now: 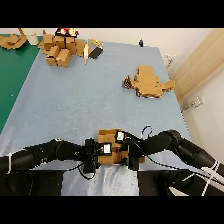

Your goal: Fold the box.

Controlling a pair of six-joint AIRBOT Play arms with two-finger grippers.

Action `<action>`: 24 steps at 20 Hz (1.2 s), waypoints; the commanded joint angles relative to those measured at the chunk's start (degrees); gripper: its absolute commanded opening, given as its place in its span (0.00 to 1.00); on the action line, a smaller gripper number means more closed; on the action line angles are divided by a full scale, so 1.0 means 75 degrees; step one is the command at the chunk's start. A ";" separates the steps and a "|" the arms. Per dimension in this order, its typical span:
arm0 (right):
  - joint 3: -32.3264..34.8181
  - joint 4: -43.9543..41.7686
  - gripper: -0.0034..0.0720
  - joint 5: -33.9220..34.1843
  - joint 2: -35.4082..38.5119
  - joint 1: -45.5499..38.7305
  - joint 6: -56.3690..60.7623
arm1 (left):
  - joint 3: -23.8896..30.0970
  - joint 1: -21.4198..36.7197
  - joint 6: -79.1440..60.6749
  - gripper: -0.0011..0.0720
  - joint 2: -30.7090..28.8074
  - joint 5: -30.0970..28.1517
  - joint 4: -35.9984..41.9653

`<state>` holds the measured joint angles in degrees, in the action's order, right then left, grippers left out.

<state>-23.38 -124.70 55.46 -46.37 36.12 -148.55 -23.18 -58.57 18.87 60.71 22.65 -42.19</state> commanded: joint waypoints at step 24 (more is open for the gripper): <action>0.0621 0.2815 0.05 0.1941 0.2101 -0.2416 0.9745 | 0.0003 -0.0003 0.0000 0.52 0.0003 -0.0006 0.0000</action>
<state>-21.56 -100.27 72.47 -28.23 19.18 -78.11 -23.18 -58.57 18.90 60.71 22.63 -42.17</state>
